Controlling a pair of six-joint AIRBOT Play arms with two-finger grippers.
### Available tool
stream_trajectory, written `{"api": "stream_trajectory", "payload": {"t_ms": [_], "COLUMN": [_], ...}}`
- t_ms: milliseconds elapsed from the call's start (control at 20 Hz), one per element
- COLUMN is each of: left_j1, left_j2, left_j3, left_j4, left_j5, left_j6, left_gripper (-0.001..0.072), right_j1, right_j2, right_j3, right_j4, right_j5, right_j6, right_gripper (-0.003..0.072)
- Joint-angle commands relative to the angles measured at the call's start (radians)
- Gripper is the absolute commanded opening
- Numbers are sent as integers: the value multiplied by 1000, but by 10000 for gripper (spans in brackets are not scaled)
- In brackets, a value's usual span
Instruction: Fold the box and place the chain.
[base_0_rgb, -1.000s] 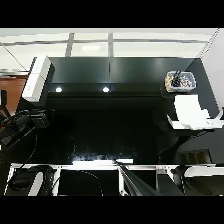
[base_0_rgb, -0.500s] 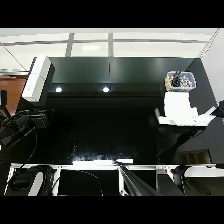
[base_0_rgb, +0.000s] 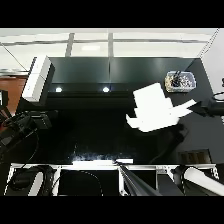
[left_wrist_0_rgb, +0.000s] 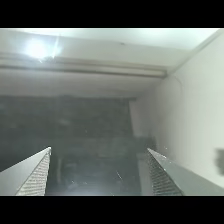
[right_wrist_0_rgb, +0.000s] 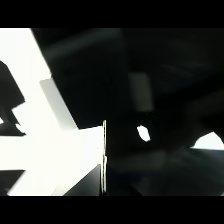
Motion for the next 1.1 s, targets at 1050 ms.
{"api": "stream_trajectory", "payload": {"t_ms": [1050], "left_j1": [-311], "left_j2": [-835], "left_j3": [218], "left_j4": [-520], "left_j5": [-26], "left_j6": [329], "left_gripper": [701], "right_j1": [731], "right_j2": [547], "right_j3": [-606], "right_j4": [465], "right_j5": [-631], "right_j6": [-126], "right_gripper": [10]}}
